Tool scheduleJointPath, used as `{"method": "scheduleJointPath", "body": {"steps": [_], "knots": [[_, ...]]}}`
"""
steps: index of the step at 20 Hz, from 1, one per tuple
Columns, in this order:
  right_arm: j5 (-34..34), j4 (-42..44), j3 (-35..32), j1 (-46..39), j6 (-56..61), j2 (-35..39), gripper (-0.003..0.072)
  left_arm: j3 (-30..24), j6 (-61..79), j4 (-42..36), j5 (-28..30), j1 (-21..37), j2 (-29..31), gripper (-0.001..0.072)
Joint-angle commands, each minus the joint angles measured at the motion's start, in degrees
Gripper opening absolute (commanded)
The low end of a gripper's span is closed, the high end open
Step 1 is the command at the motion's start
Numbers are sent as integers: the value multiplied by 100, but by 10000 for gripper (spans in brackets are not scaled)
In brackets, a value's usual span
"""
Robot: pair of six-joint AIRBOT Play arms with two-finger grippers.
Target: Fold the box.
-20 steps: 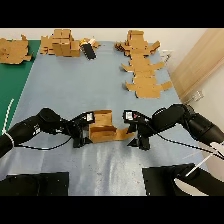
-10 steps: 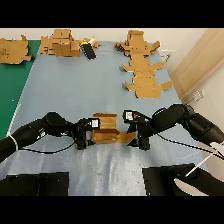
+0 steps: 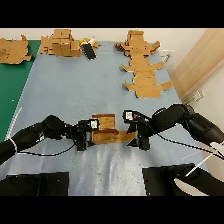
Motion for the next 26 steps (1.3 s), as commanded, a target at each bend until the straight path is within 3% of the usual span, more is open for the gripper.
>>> {"method": "scheduleJointPath", "body": {"steps": [1,3,6,8,9,10,14,21,26], "knots": [[-2,15,-4,4,55,4,564,-11,0,9,48,-2,-7,431],[-24,173,-4,4,907,4,564,-11,-2,13,48,-2,-9,431],[79,695,-4,4,3211,4,563,-11,-4,13,46,-2,-7,431],[522,710,-4,4,4754,-15,547,-11,-4,13,46,-2,-7,431],[621,713,-4,7,5281,-46,304,-11,-4,13,46,-2,-7,431],[780,713,-7,7,5493,-103,-1,-11,-4,13,46,-2,-7,431],[1725,1198,120,2,5501,-590,-5,-11,-2,13,46,-2,-9,430],[1331,2286,1491,-13,4063,-2549,-5,-11,-4,13,46,-2,-7,431],[1307,2155,1541,-94,3762,-3429,-5,-11,-4,13,46,-2,-9,430]]}}
